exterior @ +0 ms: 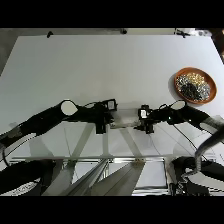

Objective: Fold the box and place the chain.

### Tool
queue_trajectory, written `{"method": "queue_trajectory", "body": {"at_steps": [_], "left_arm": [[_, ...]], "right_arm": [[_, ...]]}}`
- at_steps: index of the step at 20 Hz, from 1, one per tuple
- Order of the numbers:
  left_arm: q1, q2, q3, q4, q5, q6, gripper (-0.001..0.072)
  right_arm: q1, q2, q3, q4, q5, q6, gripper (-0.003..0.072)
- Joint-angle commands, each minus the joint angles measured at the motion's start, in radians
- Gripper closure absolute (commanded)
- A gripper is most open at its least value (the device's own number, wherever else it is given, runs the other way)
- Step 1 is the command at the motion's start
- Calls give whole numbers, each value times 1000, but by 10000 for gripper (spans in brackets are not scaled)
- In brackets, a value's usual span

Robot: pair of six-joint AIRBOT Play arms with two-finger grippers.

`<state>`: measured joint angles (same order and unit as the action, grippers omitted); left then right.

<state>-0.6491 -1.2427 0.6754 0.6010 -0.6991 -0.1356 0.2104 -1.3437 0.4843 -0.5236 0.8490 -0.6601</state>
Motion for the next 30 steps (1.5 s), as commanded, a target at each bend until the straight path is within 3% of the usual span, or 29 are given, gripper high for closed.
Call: {"method": "queue_trajectory", "body": {"at_steps": [1,2,5,9,15,23,30], "left_arm": [[69,113,0,93,-105,-245,601],[100,155,0,146,-136,-323,704],[217,241,0,318,-235,-607,706],[360,260,-26,473,-307,-969,706],[378,188,-153,334,-262,-1015,706],[224,15,-152,98,-97,-937,705],[177,-37,-152,67,-59,-938,705]], "right_arm": [[0,0,0,0,0,1,303],[0,0,0,0,0,1,303],[0,0,0,0,0,1,303],[0,0,0,0,0,1,303],[0,0,0,0,0,1,303],[0,0,0,0,0,1,303],[0,0,0,0,0,1,303]]}}
